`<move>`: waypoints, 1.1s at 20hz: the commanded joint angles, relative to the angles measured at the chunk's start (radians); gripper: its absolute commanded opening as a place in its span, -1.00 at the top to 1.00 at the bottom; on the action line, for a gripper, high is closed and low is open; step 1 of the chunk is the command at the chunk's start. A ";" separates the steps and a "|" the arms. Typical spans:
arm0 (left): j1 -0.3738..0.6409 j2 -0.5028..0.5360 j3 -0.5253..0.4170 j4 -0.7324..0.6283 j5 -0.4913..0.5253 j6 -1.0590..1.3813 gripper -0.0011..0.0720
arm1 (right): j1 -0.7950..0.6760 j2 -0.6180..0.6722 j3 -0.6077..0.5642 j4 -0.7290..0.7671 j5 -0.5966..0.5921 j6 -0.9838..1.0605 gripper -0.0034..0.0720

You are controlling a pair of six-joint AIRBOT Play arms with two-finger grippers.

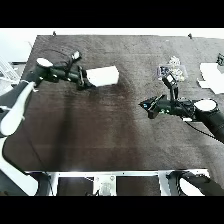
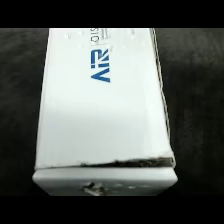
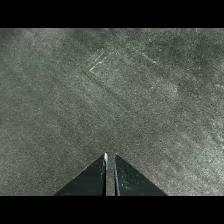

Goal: Fold the box and place the chain.

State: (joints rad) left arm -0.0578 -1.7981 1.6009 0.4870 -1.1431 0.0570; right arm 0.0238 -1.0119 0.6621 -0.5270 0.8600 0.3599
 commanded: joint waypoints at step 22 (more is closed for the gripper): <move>0.408 0.118 -0.406 0.109 0.843 -0.397 0.92 | 0.000 0.000 -0.142 0.003 -0.101 0.003 0.73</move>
State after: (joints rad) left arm 0.3470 -1.6474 1.2129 0.5934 -0.3435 -0.3389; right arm 0.0238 -1.0115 0.5236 -0.5232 0.7654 0.3634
